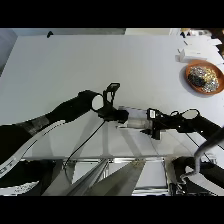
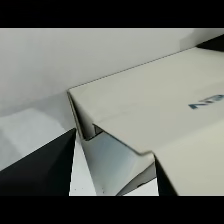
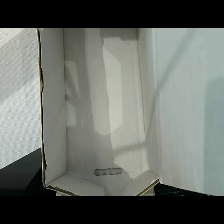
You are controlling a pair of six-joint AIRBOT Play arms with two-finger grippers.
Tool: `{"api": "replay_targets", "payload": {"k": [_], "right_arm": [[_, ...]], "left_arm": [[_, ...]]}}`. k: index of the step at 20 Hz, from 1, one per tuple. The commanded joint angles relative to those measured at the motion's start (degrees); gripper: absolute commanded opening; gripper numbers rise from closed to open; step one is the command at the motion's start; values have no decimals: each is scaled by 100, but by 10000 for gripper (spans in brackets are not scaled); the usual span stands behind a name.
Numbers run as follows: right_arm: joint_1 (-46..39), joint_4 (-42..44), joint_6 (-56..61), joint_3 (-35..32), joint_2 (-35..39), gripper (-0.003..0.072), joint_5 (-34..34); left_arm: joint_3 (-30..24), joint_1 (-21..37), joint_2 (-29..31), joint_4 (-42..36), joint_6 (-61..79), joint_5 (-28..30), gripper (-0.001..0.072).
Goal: Fold the box and place the chain.
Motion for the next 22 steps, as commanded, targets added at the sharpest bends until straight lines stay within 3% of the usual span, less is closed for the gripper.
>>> {"api": "replay_targets", "payload": {"k": [1, 7, 9, 12, 13, 15, 20, 22], "right_arm": [[-2, 2, 0, 0, 2, 411, 2], [-2, 2, 0, 0, 2, 411, 2], [-2, 2, 0, 0, 0, 411, 2], [-2, 2, 0, 0, 2, 411, 2], [-2, 0, 0, 0, 2, 411, 2], [-2, 2, 0, 0, 2, 411, 2], [-2, 2, 0, 0, 2, 411, 2], [-2, 2, 0, 0, 2, 411, 2]], "left_arm": [[361, -111, -299, 603, -863, -649, 513], [492, -208, -428, 761, -1729, -647, 483], [774, -256, -619, 769, -1849, -868, 439], [1093, -289, -898, 780, -2205, -1322, 428], [1128, -289, -927, 839, -2339, -1425, 394], [1128, -289, -925, 1005, -2645, -1545, 247], [1128, -354, -933, 1182, -3128, -1574, 243], [1128, -398, -953, 1211, -3163, -1580, 142]]}}
